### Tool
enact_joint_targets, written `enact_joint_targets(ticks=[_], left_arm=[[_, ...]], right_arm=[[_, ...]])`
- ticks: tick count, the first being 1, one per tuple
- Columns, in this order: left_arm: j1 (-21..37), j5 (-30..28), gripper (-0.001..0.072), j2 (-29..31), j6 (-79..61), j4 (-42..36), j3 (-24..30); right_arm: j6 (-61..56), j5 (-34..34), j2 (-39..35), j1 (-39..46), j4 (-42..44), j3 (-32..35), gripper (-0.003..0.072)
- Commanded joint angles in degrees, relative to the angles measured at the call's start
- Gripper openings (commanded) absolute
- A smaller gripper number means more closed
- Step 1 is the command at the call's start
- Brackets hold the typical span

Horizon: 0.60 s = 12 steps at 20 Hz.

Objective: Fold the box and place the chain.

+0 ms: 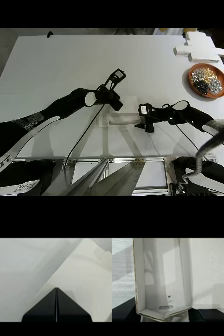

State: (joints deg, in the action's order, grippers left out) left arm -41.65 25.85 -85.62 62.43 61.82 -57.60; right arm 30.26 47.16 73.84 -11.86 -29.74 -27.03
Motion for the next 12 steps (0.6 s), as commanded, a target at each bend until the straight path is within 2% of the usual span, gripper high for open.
enact_joint_targets(ticks=[1,4,6,9,10,12], left_arm=[[0.81,4.61,0.0008,2.54,1.88,1.51,-0.02],[0.81,13.33,0.0008,10.05,1.88,7.96,-0.02],[0.70,24.30,0.0007,14.38,1.86,14.38,-0.02],[0.72,38.77,0.0008,15.08,-1.49,17.22,0.02],[0.66,40.63,0.0008,14.71,-4.92,16.24,0.33],[0.68,39.43,0.0008,14.23,-12.70,12.74,1.99]], right_arm=[[0.02,0.00,-0.04,0.02,-0.02,0.00,0.0402],[0.02,0.00,-0.04,0.02,0.00,0.00,0.0402],[0.02,0.00,-0.04,0.02,-0.02,0.00,0.0402],[0.02,0.00,-0.04,0.02,0.00,0.00,0.0402],[0.02,0.00,-0.04,0.02,0.00,0.00,0.0402],[0.02,0.00,-0.04,0.02,-0.02,0.00,0.0402]])
